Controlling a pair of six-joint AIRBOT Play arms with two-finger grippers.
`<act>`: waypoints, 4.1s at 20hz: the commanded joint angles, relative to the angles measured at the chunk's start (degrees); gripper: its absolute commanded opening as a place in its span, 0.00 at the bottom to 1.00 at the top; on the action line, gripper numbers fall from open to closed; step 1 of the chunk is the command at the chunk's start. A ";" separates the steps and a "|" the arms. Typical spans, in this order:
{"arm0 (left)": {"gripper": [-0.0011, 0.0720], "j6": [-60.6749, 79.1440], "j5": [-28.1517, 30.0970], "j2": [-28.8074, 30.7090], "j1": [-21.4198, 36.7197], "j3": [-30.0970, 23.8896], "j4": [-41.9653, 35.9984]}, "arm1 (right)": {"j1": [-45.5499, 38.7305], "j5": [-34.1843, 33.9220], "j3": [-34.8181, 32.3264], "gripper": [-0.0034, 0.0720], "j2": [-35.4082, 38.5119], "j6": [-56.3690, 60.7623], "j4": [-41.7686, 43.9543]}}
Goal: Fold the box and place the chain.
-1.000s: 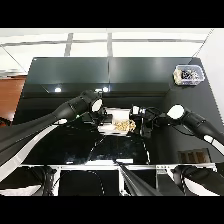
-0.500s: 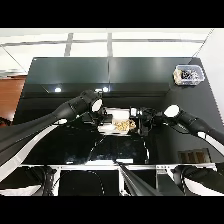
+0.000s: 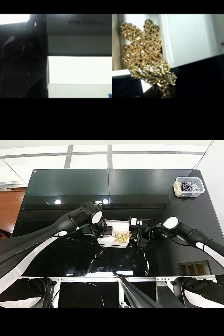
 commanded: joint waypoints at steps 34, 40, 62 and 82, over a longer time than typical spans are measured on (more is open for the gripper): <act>0.05 0.02 0.44 0.00 0.04 0.02 -2.89 | -15.76 26.97 10.78 0.47 19.47 54.75 -0.33; 0.05 -2.86 7.56 0.85 -0.07 0.07 -1.95 | -16.83 31.06 10.78 0.47 19.54 54.77 -2.27; 1.00 96.98 2.34 29.18 35.41 -32.20 -43.45 | -16.83 32.72 10.75 0.47 19.54 54.86 -4.20; 0.99 142.57 19.47 9.68 22.84 -23.67 -54.62 | -16.83 34.64 10.75 0.47 19.54 55.82 -4.17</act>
